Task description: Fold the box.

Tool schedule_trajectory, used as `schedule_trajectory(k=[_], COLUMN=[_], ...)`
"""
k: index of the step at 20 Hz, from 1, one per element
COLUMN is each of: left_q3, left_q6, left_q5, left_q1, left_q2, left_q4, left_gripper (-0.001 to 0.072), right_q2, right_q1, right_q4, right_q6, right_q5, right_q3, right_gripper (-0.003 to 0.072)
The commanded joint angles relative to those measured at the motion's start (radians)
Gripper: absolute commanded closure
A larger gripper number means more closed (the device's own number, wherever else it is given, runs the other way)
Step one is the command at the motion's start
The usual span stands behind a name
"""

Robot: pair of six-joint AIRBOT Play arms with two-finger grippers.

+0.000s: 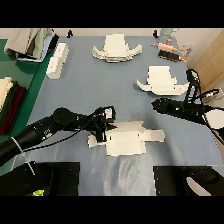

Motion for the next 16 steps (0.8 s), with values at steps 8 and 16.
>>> schedule_trajectory(k=[8, 16], left_q3=[-0.109, -0.069], left_q6=[0.043, 0.061], left_q5=[0.23, 0.212], left_q1=[-0.137, -0.136], left_q2=[0.002, 0.064], left_q4=[-0.007, 0.016], left_gripper=[0.0695, 0.0695], right_q2=[0.001, 0.001], right_q1=[0.0, 0.0], right_q4=[0.0, 0.0], right_q6=[0.0, -0.001], right_q5=[0.001, 0.001], right_q3=[0.0, 0.0], right_gripper=[0.0647, 0.0647])
